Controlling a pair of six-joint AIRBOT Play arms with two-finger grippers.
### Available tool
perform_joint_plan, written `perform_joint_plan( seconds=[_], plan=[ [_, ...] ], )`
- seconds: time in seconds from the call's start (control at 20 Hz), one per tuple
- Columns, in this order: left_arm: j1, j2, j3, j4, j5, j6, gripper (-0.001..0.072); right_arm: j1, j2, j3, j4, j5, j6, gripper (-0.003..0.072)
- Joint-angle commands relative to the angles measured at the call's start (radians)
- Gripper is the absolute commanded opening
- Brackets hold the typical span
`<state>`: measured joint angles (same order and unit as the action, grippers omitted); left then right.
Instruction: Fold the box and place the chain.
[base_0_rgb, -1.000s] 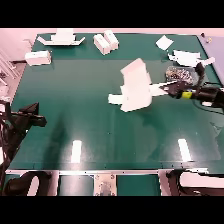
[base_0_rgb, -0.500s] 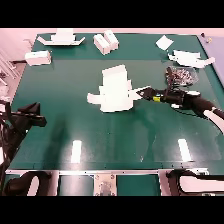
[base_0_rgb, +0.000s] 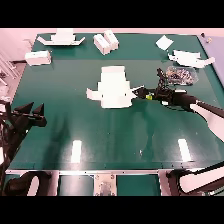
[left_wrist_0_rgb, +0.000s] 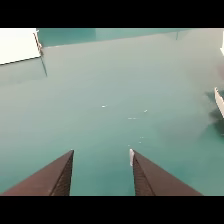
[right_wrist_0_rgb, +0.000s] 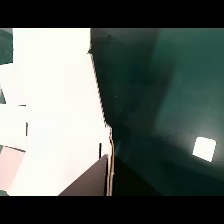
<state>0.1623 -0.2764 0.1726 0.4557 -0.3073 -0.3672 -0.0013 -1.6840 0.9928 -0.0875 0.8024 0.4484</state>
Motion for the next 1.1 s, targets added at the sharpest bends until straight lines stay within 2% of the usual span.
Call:
perform_joint_plan(
  seconds=[0.0, 0.35, 0.55, 0.75, 0.8, 0.85, 0.95, 1.05],
  plan=[
    [0.001, 0.001, 0.0, -0.002, 0.0, 0.0, 0.0416, 0.002, -0.024, 0.022, 0.006, -0.018, -0.008, 0.0014],
    [0.001, 0.001, 0.0, -0.078, -0.005, 0.003, 0.0416, 0.011, -0.026, 0.022, 0.006, -0.026, -0.008, 0.0014],
    [0.001, -0.021, 0.004, -0.078, -0.077, 0.087, 0.0416, 0.011, -0.026, 0.022, 0.001, -0.029, -0.008, 0.0014],
    [0.001, -0.059, 0.013, -0.085, -0.048, 0.08, 0.0416, 0.011, -0.026, 0.022, 0.0, -0.029, -0.008, 0.0015],
    [0.001, -0.059, 0.017, -0.138, -0.071, 0.045, 0.0415, 0.011, -0.026, 0.022, -0.002, -0.029, -0.008, 0.0014],
    [0.001, -0.06, 0.018, -0.217, -0.101, 0.086, 0.0415, 0.011, -0.026, 0.021, -0.002, -0.029, -0.008, 0.0014],
    [0.001, -0.081, 0.045, -0.29, -0.191, 0.203, 0.0415, 0.011, -0.026, 0.021, -0.002, -0.029, -0.008, 0.0015],
    [0.001, -0.185, 0.114, -0.292, -0.258, 0.213, 0.0415, 0.011, -0.026, 0.022, -0.002, -0.03, -0.008, 0.0015]
  ],
)
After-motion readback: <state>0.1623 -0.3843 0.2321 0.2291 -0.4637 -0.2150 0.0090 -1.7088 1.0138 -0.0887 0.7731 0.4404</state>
